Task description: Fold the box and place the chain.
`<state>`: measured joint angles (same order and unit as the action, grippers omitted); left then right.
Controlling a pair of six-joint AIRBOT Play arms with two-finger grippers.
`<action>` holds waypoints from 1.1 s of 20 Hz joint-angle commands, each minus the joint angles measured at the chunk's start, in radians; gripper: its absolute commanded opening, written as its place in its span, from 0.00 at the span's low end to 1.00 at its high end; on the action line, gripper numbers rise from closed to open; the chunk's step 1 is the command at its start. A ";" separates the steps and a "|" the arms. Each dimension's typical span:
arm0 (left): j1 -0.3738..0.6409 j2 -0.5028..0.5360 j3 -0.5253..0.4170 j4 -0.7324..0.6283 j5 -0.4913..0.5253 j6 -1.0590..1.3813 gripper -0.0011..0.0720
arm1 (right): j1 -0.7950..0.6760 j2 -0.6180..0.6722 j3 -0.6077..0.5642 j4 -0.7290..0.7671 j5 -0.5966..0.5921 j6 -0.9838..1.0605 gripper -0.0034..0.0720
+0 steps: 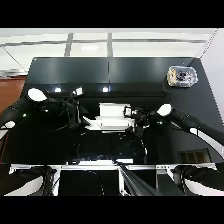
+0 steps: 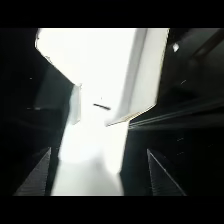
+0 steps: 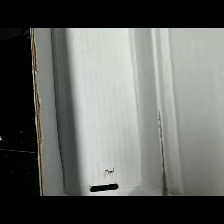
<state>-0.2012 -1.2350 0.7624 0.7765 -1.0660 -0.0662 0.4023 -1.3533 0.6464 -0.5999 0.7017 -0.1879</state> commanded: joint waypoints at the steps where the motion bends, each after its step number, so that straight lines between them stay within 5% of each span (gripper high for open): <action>1: -0.057 -0.013 -0.016 0.069 0.154 0.181 0.99 | 0.000 0.000 0.000 0.000 0.001 0.000 0.28; 10: -0.187 -0.090 -0.016 -0.014 0.209 0.201 0.95 | 0.000 0.000 0.000 0.000 0.001 0.000 0.28; 11: -0.188 -0.090 -0.016 -0.023 0.204 0.200 0.83 | 0.000 0.000 0.000 0.000 0.001 0.000 0.28; 12: -0.189 -0.090 -0.016 -0.026 0.179 0.201 0.54 | 0.000 0.000 0.000 0.000 0.001 0.000 0.28; 13: -0.189 -0.090 -0.016 -0.026 0.163 0.202 0.37 | 0.000 0.000 0.000 0.000 0.001 0.000 0.28; 22: -0.196 -0.092 -0.016 -0.109 0.146 0.201 0.34 | 0.000 0.000 0.000 0.000 0.001 0.000 0.29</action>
<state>-0.3931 -1.3251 0.7467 0.7048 -0.9218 0.1337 0.4023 -1.3533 0.6464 -0.5968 0.7017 -0.1837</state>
